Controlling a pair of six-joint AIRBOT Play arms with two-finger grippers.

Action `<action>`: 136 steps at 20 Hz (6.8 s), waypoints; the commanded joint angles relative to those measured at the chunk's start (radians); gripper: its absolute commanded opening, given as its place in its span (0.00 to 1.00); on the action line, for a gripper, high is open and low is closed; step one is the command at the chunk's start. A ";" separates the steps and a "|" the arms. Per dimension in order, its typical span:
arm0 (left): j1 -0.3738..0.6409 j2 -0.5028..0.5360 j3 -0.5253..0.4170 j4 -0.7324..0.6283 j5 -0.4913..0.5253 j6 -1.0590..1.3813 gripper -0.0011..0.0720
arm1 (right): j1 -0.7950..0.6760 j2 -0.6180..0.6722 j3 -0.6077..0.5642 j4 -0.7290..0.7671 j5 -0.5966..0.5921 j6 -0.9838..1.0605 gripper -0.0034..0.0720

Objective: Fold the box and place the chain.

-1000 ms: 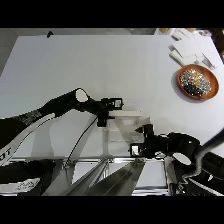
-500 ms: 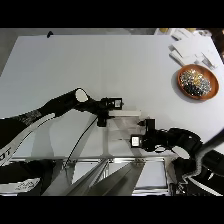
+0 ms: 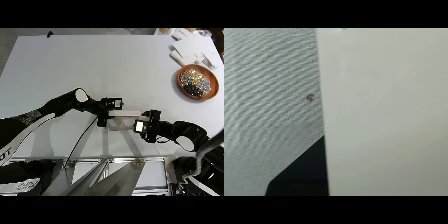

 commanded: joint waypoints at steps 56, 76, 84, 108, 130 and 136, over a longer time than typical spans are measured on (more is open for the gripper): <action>0.000 0.000 0.001 0.000 -0.001 0.000 0.03 | -0.331 -0.458 0.068 0.917 0.253 -1.120 0.81; 0.000 0.000 0.001 0.000 0.000 0.000 0.03 | -0.331 -0.513 0.069 0.883 0.244 -1.086 0.61; 0.000 0.001 0.001 0.000 0.000 0.000 0.03 | -0.331 -0.513 0.069 0.864 0.206 -1.086 0.61; 0.078 0.148 0.001 0.195 -0.124 -0.222 0.95 | -0.331 -0.513 0.069 0.864 0.206 -1.086 0.61; -0.248 0.257 -0.048 0.241 0.441 -0.640 0.02 | -0.331 -0.512 0.069 0.864 0.206 -1.086 0.61; -0.142 0.120 -0.048 0.088 0.555 -0.712 0.02 | -0.331 -0.513 0.069 0.864 0.206 -1.086 0.61</action>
